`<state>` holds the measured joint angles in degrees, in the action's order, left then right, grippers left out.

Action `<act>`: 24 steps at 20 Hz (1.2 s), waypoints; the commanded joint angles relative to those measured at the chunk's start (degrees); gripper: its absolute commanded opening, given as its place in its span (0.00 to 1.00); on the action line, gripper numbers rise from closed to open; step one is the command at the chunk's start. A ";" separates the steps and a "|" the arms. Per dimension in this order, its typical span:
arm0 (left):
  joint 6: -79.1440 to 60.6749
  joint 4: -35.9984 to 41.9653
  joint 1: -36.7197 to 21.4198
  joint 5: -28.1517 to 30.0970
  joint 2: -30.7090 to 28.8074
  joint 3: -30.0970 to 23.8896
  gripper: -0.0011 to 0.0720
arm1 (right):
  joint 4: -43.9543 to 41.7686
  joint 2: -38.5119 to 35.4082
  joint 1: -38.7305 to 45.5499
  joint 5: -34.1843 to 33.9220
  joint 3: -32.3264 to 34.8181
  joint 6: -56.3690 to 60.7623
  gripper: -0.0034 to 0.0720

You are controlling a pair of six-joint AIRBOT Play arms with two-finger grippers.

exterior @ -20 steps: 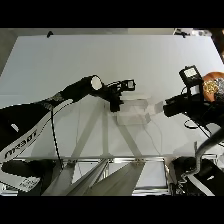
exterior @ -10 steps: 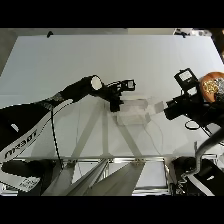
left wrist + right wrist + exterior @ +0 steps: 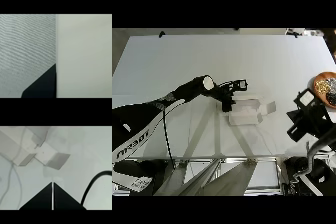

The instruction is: Fold the box and place the chain.

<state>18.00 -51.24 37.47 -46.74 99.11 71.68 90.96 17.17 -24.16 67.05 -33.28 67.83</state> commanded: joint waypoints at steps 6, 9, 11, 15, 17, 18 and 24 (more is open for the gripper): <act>0.00 0.00 0.02 -0.24 0.04 -0.02 0.03 | -7.30 -8.72 -4.26 -0.46 12.07 -11.06 0.06; 0.00 -0.02 0.02 -0.24 0.04 -0.02 0.03 | 0.87 -9.07 -11.26 -4.83 17.73 -13.07 0.06; 0.00 0.00 0.04 -0.22 0.04 -0.02 0.03 | 5.46 -9.05 -17.38 -7.21 17.84 -13.29 0.18; 0.00 0.00 0.04 -0.24 0.04 -0.02 0.03 | 8.31 -5.40 -28.48 -12.59 20.31 -12.68 0.68; 0.00 0.00 0.04 -0.22 0.04 -0.02 0.03 | 8.31 -2.14 -29.81 -16.94 22.67 -12.63 0.95; 0.00 0.00 0.04 -0.24 0.04 -0.02 0.03 | 8.28 -0.66 -29.00 -19.45 23.10 -12.63 0.98; 0.00 0.00 0.02 -0.24 0.04 -0.02 0.03 | 8.15 10.69 -14.75 -35.30 23.39 -12.85 1.00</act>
<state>18.00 -51.24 37.47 -46.96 99.11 71.68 98.87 22.41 -44.73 41.36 -10.37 55.20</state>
